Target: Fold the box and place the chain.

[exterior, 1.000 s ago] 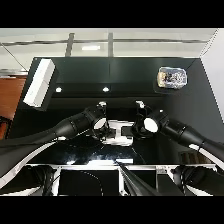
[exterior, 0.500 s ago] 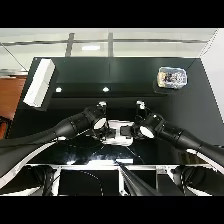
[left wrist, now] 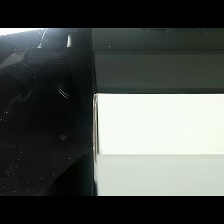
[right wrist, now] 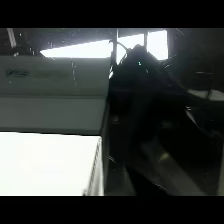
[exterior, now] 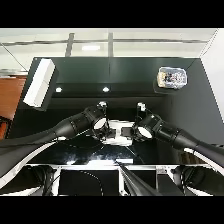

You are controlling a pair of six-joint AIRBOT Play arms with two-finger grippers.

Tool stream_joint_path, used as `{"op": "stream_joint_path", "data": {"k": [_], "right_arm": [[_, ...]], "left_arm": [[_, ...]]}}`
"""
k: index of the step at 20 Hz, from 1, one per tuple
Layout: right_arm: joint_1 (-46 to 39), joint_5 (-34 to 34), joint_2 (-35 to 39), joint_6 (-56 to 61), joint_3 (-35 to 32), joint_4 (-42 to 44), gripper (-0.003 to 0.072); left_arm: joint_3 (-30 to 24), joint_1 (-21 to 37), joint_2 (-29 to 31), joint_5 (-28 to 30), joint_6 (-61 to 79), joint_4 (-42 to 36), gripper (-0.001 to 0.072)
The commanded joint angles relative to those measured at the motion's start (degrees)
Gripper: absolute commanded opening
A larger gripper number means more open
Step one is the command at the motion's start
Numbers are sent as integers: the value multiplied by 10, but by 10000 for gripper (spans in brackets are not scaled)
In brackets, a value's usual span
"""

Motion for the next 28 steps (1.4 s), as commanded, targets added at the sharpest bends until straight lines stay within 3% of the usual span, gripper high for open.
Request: {"op": "stream_joint_path", "data": {"k": [1, 3, 4, 7, 9, 10, 11, 28], "right_arm": [[1, -4, -2, 8, 0, 3, 215], [1, -4, -2, 10, 0, 5, 118], [1, -4, -2, 15, 0, 6, 25], [1, -4, -2, 49, 0, 8, 15], [1, -3, -2, 48, 0, 11, 33], [1, -3, -2, 48, 0, 13, 198], [1, -3, -2, 47, 0, 17, 251], [1, 4, -3, 27, 0, 25, 244]], "left_arm": [[0, 0, 0, 0, 0, 0, 25], [0, 0, 0, 0, 0, 0, 25], [0, 0, 0, 0, 0, 0, 25], [0, 0, -1, 0, 0, 0, 25], [0, 0, -1, 0, 0, 0, 25], [0, 0, -1, 0, 0, 0, 25], [0, 0, -1, 0, 0, 0, 25], [0, 0, -1, 0, 0, 0, 25]]}}
